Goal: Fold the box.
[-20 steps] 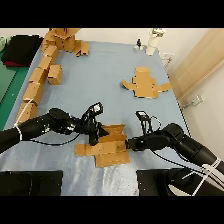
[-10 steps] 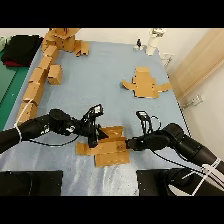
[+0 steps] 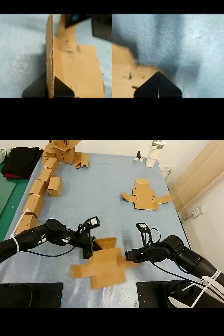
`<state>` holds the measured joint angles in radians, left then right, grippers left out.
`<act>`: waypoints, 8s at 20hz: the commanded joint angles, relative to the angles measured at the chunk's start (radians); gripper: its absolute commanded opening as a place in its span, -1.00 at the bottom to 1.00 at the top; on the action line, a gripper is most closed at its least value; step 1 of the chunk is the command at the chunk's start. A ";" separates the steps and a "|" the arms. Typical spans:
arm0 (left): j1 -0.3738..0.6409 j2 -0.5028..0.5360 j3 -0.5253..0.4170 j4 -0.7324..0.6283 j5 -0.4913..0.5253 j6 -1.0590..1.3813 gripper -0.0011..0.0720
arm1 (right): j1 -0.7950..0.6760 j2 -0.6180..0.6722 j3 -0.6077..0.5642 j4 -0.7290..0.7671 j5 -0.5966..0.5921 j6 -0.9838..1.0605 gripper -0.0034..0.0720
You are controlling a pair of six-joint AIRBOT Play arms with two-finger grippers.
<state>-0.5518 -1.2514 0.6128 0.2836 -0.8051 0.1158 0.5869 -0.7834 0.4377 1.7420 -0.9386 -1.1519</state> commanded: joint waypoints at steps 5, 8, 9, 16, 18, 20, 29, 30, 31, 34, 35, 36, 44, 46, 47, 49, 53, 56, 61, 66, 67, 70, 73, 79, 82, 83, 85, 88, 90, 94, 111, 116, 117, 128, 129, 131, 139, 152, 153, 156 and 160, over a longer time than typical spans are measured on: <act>0.003 0.030 0.040 -0.044 -0.012 0.063 -0.94 | 0.001 -0.001 -0.001 -0.001 0.023 0.000 -0.90; 0.003 0.046 0.040 -0.053 0.020 0.113 -0.94 | 0.001 0.000 0.000 -0.028 0.029 0.003 -0.90; 0.001 0.046 0.037 -0.051 0.020 0.113 -0.94 | 0.001 0.000 0.000 -0.054 0.034 0.027 -0.90; -0.116 0.046 0.026 -0.005 0.145 0.191 -0.94 | 0.001 0.059 0.016 -0.393 0.043 0.342 -0.90; -0.116 0.043 0.018 -0.006 0.153 0.188 -0.94 | 0.000 0.091 0.029 -0.441 0.044 0.396 -0.90; -0.116 0.043 0.013 -0.006 0.161 0.183 -0.94 | 0.000 0.109 0.034 -0.441 0.044 0.396 -0.90; -0.115 0.044 0.084 -0.020 0.259 0.215 -0.94 | 0.000 0.110 0.034 -0.436 0.042 0.396 -0.90; -0.115 0.044 0.097 -0.019 0.268 0.215 -0.94 | 0.000 0.110 0.034 -0.436 0.044 0.396 -0.90; -0.115 0.044 0.105 -0.016 0.275 0.215 -0.94 | 0.000 0.110 0.034 -0.436 0.044 0.396 -0.90; -0.116 0.043 0.094 -0.010 0.242 0.212 -0.94 | 0.000 0.110 0.034 -0.433 0.044 0.396 -0.90; -0.116 0.042 0.086 -0.010 0.236 0.206 -0.94 | 0.000 0.110 0.034 -0.433 0.046 0.396 -0.90; -0.116 0.042 0.076 -0.011 0.236 0.205 -0.94 | 0.000 0.110 0.034 -0.433 0.049 0.396 -0.90; -0.116 0.038 0.005 -0.013 0.210 0.196 -0.94 | 0.001 0.111 0.034 -0.424 0.071 0.396 -0.90; -0.116 0.038 0.004 -0.013 0.189 0.179 -0.94 | 0.001 0.111 0.034 -0.420 0.071 0.396 -0.90; -0.116 0.038 0.004 -0.013 0.170 0.179 -0.94 | 0.001 0.111 0.034 -0.418 0.071 0.396 -0.90; -0.116 0.038 0.004 -0.013 0.132 0.172 -0.94 | 0.001 0.111 0.034 -0.418 0.071 0.396 -0.90; -0.115 0.038 0.006 -0.013 0.141 0.152 -0.94 | 0.001 0.110 0.034 -0.417 0.071 0.396 -0.90; -0.115 0.045 0.013 -0.013 0.143 0.152 -0.94 | 0.001 0.110 0.034 -0.413 0.070 0.396 -0.90; -0.115 0.057 0.017 -0.013 0.141 0.133 -0.94 | 0.001 0.110 0.034 -0.409 0.070 0.396 -0.90; -0.115 0.056 0.016 -0.013 0.142 0.130 -0.94 | 0.001 0.109 0.034 -0.383 0.069 0.379 -0.90; -0.115 0.056 0.016 -0.013 0.142 0.129 -0.94 | 0.001 0.109 0.034 -0.371 0.069 0.363 -0.90; -0.115 0.056 0.016 -0.013 0.142 0.130 -0.94 | 0.001 0.109 0.034 -0.357 0.063 0.357 -0.90; -0.116 0.052 0.015 -0.011 0.142 0.130 -0.94 | 0.001 0.109 0.034 -0.355 0.063 0.357 -0.90; -0.116 0.031 0.016 -0.011 0.141 0.130 -0.94 | 0.001 0.109 0.034 -0.351 0.063 0.357 -0.90; -0.116 0.032 0.016 -0.014 0.140 0.130 -0.94 | 0.001 0.110 0.034 -0.345 0.063 0.349 -0.90; -0.116 0.032 0.016 -0.014 0.140 0.130 -0.94 | 0.001 0.112 0.034 -0.326 0.063 0.331 -0.90; -0.116 0.031 0.016 -0.014 0.141 0.130 -0.94 | 0.002 0.119 0.040 -0.228 0.036 0.258 -0.90; -0.116 0.031 0.016 -0.014 0.140 0.130 -0.94 | 0.074 0.159 0.053 -0.056 -0.089 0.113 -0.90; -0.116 0.031 0.016 -0.014 0.140 0.130 -0.94 | 0.218 0.220 0.052 -0.025 -0.098 0.089 -0.90; -0.116 0.031 0.016 -0.014 0.142 0.130 -0.94 | 0.615 0.285 0.047 -0.182 -0.119 0.218 -0.90; -0.116 0.031 0.016 -0.014 0.140 0.130 -0.94 | 1.033 -0.226 0.000 -0.800 -0.047 0.198 0.36; -0.116 0.031 0.016 -0.014 0.141 0.130 -0.94 | 1.033 -0.229 0.016 -0.876 -0.075 0.202 0.36; -0.116 0.031 0.016 -0.014 0.142 0.130 -0.94 | 1.033 -0.223 0.024 -0.888 -0.087 0.202 0.36; -0.116 0.031 0.016 -0.014 0.140 0.130 -0.94 | 1.029 -0.135 0.066 -1.037 -0.183 0.325 0.38; -0.116 0.031 0.016 -0.014 0.141 0.130 -0.94 | 1.016 -0.135 0.065 -1.040 -0.182 0.323 0.68; -0.116 0.031 0.016 -0.014 0.141 0.130 -0.94 | 0.967 -0.121 0.061 -0.966 -0.116 0.217 0.99; -0.116 0.031 0.016 -0.014 0.140 0.130 -0.94 | 0.756 0.072 -0.029 -0.837 0.040 -0.069 0.98; -0.116 0.031 0.016 -0.014 0.140 0.130 -0.94 | 0.417 0.091 -0.108 -0.593 0.400 -0.410 0.98; -0.116 0.031 0.016 -0.014 0.140 0.130 -0.94 | 0.360 0.091 -0.107 -0.439 0.415 -0.580 0.98; -0.116 0.031 0.016 -0.014 0.141 0.130 -0.94 | 0.185 0.090 -0.108 0.038 0.396 -1.124 0.98; -0.116 0.031 0.016 -0.014 0.140 0.130 -0.94 | -0.016 0.029 -0.091 0.407 0.315 -1.579 0.98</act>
<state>-0.6670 -1.2198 0.6289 0.2695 -0.6651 0.2455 0.7013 -0.7197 0.3363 1.8057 -0.5804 -2.3234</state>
